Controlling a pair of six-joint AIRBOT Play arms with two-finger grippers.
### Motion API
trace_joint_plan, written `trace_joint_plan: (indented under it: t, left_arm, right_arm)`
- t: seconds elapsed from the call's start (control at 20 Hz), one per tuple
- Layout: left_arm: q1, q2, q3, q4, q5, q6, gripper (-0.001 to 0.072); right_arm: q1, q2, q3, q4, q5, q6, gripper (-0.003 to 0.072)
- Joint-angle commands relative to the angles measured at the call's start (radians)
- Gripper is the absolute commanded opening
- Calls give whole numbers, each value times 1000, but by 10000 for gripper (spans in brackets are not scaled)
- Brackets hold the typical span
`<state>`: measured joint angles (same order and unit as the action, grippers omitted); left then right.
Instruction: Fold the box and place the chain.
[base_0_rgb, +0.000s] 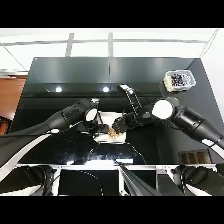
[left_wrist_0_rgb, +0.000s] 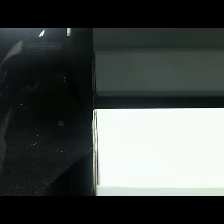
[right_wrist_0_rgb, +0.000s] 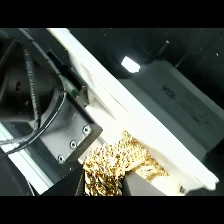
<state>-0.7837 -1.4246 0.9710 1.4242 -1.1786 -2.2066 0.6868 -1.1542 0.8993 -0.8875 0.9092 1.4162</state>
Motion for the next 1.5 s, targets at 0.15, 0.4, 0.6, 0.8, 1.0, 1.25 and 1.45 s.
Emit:
trace_joint_plan:
  t: [0.15,0.4,0.6,0.8,1.0,1.25,1.45]
  left_arm:
    - [0,1,0,0,4,1,29]
    - [0,1,0,4,-7,0,28]
    - [1,1,2,8,-6,-39,28]
    - [2,1,2,6,25,-114,27]
    - [8,6,21,-51,42,-80,323]
    - [93,123,126,-137,-39,316,538]
    - [291,322,90,-132,-174,597,538]
  right_arm:
    - [11,-4,-17,-5,-29,39,15]
    - [-13,13,-8,-10,70,18,409]
    - [-146,168,-6,-61,247,16,409]
    - [-305,355,-6,-82,301,29,409]
    - [-355,404,-6,-83,335,32,409]
    - [-355,404,-6,-91,315,31,409]
    - [-356,403,-6,-95,317,31,409]
